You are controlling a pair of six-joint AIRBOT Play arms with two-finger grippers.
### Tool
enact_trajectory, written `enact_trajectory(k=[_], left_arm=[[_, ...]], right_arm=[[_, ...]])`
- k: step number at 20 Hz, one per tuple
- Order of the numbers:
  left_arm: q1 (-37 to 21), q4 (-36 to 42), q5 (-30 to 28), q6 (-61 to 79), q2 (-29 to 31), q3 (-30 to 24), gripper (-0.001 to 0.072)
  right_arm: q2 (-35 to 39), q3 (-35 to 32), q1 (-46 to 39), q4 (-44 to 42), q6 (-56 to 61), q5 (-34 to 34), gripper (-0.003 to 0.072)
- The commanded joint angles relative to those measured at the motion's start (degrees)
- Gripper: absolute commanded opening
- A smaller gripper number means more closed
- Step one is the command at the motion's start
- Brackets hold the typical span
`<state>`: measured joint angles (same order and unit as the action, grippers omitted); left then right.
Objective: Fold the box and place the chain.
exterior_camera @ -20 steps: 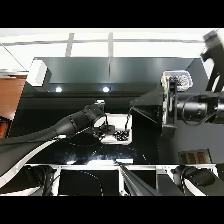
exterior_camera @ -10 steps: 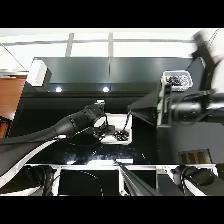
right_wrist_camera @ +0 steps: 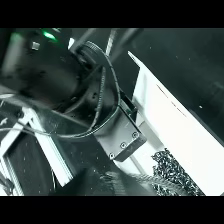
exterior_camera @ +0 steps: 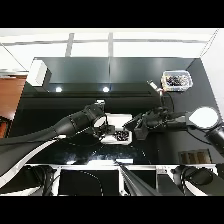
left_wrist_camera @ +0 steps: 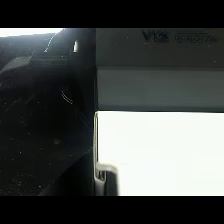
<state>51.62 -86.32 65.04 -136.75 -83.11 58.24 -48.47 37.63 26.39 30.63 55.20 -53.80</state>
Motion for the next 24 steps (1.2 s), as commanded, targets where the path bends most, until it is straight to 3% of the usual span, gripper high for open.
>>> enact_trajectory(k=[1,8,11,13,14,15,16,20,24], left_arm=[[0.0,0.0,-0.4,0.0,0.0,0.0,0.0032],[-0.7,1.8,-3.9,-1.0,0.0,0.0,0.0032],[-1.1,1.7,-7.0,-5.3,0.0,0.5,0.0031],[-1.1,1.7,-6.9,-5.3,0.0,0.5,0.0037],[-1.0,1.8,-6.4,-5.3,0.0,0.7,0.0199],[-1.1,1.7,-5.6,-5.3,0.0,1.2,0.0458],[-1.1,1.2,-4.2,-4.0,0.3,2.5,0.0527],[-1.6,-4.2,5.0,16.1,6.2,7.5,0.0526],[-8.5,-4.0,13.6,42.0,15.9,4.5,0.0526]], right_arm=[[-0.6,-1.6,-0.5,1.3,4.4,2.3,0.0443],[2.7,-1.5,-23.0,1.2,3.6,-12.9,0.0443],[2.8,-1.5,-27.2,1.4,1.9,-19.0,0.0443],[2.8,-1.5,-27.4,1.3,1.7,-19.5,0.0443],[2.8,-1.5,-27.3,1.0,1.7,-19.2,0.0442],[2.8,-1.5,-27.3,1.0,1.7,-18.9,0.0443],[2.8,-1.5,-27.3,1.0,1.7,-18.8,0.0442],[2.8,-1.5,-27.3,1.0,1.7,-18.8,0.0443],[2.8,-1.5,-27.3,1.1,1.7,-18.1,0.0442]])
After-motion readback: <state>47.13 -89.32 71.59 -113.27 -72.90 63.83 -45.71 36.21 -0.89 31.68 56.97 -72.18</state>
